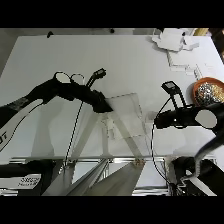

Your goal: Fold the box and place the chain.

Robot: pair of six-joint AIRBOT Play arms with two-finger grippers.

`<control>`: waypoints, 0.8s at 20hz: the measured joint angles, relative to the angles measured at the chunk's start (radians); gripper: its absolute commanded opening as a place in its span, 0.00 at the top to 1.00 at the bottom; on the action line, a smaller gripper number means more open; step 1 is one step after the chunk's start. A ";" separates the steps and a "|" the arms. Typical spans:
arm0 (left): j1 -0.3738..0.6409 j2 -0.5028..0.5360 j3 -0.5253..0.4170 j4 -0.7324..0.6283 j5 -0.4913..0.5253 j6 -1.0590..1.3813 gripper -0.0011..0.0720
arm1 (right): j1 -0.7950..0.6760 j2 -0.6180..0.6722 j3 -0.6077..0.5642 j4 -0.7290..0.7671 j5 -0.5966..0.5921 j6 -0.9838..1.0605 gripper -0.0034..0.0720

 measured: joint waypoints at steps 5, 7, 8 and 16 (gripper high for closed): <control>-0.050 -0.068 -0.004 -0.084 0.034 0.114 0.51 | 0.000 0.000 0.000 0.000 0.001 0.000 0.93; -0.062 -0.077 -0.004 -0.096 0.047 0.138 0.69 | 0.000 0.000 0.000 0.000 0.002 0.000 0.93; -0.064 -0.080 -0.004 -0.100 0.051 0.146 0.73 | 0.000 0.000 0.000 0.000 0.002 0.000 0.93; -0.070 -0.045 -0.004 -0.097 0.063 0.204 0.98 | 0.000 0.010 0.003 0.055 -0.028 -0.055 0.68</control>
